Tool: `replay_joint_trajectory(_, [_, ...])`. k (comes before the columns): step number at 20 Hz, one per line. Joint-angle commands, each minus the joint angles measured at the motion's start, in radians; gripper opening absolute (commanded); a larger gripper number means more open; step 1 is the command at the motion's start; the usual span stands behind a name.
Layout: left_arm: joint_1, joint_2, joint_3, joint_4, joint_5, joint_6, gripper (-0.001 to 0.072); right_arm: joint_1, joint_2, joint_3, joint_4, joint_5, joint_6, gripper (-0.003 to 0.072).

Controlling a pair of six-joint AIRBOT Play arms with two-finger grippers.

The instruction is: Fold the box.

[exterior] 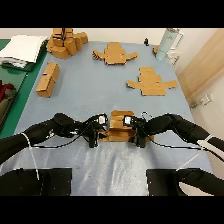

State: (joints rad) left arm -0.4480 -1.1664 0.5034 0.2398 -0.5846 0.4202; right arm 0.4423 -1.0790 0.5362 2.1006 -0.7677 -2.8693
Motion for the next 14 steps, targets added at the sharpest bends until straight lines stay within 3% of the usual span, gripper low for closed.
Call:
replay_joint_trajectory(1, [-0.001,-0.008,0.005,-0.001,0.001,0.0,0.0225,0.0,0.0,0.0,0.001,0.0,0.0,0.0514])
replay_joint_trajectory(9, [-0.002,-0.01,0.005,-0.002,-0.028,0.091,0.0225,0.0,0.0,0.0,0.001,0.0,0.0,0.0514])
replay_joint_trajectory(14, [-0.026,-0.023,0.005,-0.075,-0.026,0.195,0.0223,0.0,0.0,0.0,0.001,0.0,0.0,0.0514])
